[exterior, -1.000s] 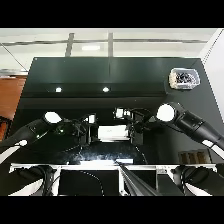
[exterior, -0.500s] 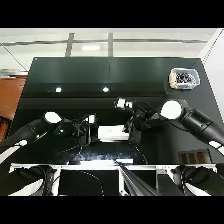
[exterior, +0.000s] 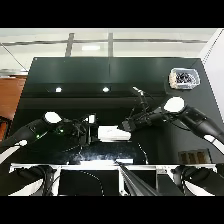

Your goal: Fold the box and place the chain.

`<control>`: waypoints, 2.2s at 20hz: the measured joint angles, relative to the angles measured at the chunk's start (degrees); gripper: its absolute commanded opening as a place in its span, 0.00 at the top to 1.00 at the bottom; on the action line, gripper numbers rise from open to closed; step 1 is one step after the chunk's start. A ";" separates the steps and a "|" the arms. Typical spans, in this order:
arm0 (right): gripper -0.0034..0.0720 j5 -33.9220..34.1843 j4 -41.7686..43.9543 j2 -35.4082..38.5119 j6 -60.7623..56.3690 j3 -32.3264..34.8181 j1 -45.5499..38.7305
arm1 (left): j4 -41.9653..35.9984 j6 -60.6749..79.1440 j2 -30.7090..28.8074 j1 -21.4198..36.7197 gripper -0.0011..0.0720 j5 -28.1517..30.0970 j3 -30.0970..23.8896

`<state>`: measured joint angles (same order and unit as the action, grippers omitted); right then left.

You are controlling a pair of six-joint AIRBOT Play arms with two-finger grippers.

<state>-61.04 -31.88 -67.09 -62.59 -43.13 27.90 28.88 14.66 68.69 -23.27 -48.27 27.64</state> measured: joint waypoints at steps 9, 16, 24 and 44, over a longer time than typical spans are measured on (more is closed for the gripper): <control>0.93 -2.01 4.24 -8.94 -1.11 0.46 0.76 | 0.02 0.09 0.00 0.00 0.35 0.02 0.00; 0.92 -1.97 3.76 -11.50 -1.27 0.46 0.76 | 0.07 0.09 0.00 0.00 0.35 0.02 0.00; 0.90 -1.29 1.53 -11.65 -1.25 0.42 0.76 | 0.04 0.02 0.00 -0.02 0.35 0.02 0.00; 0.90 -10.12 -2.84 3.56 -3.06 -4.76 -22.29 | 2.10 -1.60 -2.43 0.00 0.00 -0.90 0.00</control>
<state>-71.16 -34.72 -63.53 -65.65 -47.90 5.61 30.98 13.06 66.26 -23.27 -49.17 27.64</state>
